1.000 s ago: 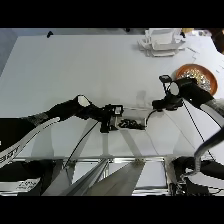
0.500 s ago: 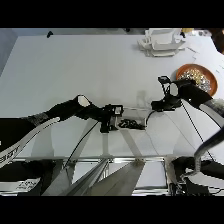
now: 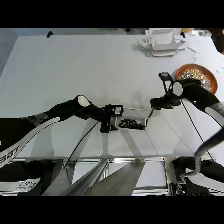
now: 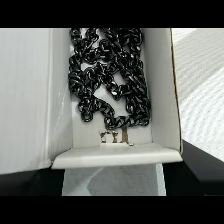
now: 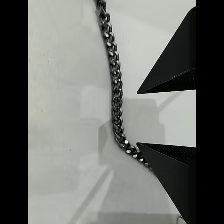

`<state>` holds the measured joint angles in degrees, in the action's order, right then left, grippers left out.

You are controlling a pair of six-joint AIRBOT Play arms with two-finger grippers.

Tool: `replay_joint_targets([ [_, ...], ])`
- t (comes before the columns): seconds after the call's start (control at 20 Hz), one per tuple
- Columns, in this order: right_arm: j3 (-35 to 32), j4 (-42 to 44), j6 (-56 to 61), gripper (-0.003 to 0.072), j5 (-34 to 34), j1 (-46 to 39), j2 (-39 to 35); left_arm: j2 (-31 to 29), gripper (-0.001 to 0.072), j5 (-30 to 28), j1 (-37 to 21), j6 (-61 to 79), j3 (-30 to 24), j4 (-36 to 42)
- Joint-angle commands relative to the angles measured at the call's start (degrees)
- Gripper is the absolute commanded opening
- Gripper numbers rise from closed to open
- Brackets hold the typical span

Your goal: Fold the box and place the chain.

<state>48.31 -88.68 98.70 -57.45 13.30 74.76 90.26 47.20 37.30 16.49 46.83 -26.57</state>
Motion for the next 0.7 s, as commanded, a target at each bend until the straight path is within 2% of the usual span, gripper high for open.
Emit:
replay_joint_targets([
  [0.0, -0.3, 0.5, 0.6, 0.0316, 2.2, 0.0, -0.3, 0.0, 0.0148, 0.0, -0.1, 0.0, 0.0, 0.0],
  [0.15, -0.4, 0.5, 2.1, 0.0316, 4.6, 0.0, 1.0, 0.0, 0.0148, 0.1, -0.1, 0.0, 0.0, 0.0],
  [0.45, -0.4, 0.5, 2.0, 0.0310, 3.2, 0.0, 6.0, 0.0, 0.0148, 0.2, -0.1, 0.0, 0.0, 0.0],
  [0.5, -0.4, 0.5, 1.8, 0.0230, 3.2, 0.0, 6.0, 0.0, 0.0148, 0.2, -0.1, 0.0, 0.0, 0.0],
  [0.55, -0.4, 0.5, 1.3, 0.0090, 2.8, 0.0, 6.0, 0.0, 0.0148, 0.2, -0.1, 0.0, 0.0, 0.0],
  [0.6, -0.4, 0.5, 1.0, 0.0040, 2.3, 0.0, 6.0, 0.0, 0.0148, 0.2, -0.1, 0.0, 0.0, 0.0],
  [0.65, -0.4, 0.5, -0.5, 0.0026, 1.7, 0.0, 5.9, 0.0, 0.0148, 0.2, -0.1, 0.0, 0.0, 0.0],
])
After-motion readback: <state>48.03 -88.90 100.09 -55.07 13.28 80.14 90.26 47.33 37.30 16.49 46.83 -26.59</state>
